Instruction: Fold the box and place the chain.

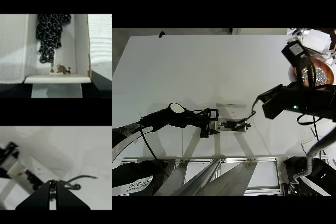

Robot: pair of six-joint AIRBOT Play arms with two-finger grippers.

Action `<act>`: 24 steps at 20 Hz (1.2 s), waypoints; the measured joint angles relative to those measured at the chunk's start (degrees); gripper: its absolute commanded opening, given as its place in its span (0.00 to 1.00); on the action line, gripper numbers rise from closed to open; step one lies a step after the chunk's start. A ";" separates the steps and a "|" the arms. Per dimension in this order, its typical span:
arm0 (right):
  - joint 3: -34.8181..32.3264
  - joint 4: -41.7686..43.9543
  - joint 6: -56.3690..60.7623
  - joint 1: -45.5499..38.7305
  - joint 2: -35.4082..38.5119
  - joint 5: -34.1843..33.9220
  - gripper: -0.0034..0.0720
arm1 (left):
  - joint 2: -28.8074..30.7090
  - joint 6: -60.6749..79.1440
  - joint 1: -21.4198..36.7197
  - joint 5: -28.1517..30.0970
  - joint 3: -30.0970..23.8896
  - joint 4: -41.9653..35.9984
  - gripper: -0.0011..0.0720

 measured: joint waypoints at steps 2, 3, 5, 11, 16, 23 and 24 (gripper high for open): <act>0.00 1.07 0.00 4.11 0.35 -1.64 0.06 | 0.00 -0.02 0.02 0.00 0.00 0.00 0.30; 0.00 1.36 -0.02 5.97 0.44 -2.95 0.06 | 0.00 0.00 0.02 0.02 0.00 0.02 0.30; 0.00 1.77 -0.02 8.66 0.31 -5.29 0.06 | 0.00 -0.02 0.00 0.02 0.00 0.02 0.30; -1.51 3.10 -0.24 11.50 -4.61 -7.69 0.06 | 0.00 -0.02 0.00 0.02 0.00 0.02 0.30; -3.87 5.57 -1.51 11.91 -13.31 -8.74 0.07 | 0.00 0.00 0.02 0.02 0.00 0.02 0.30; -4.50 6.67 -1.88 11.96 -23.89 -9.07 0.28 | 0.00 -0.02 0.00 0.02 0.00 0.02 0.30; -4.52 6.69 -1.81 11.96 -24.65 -9.03 0.33 | 0.00 0.00 0.00 0.02 0.00 0.02 0.30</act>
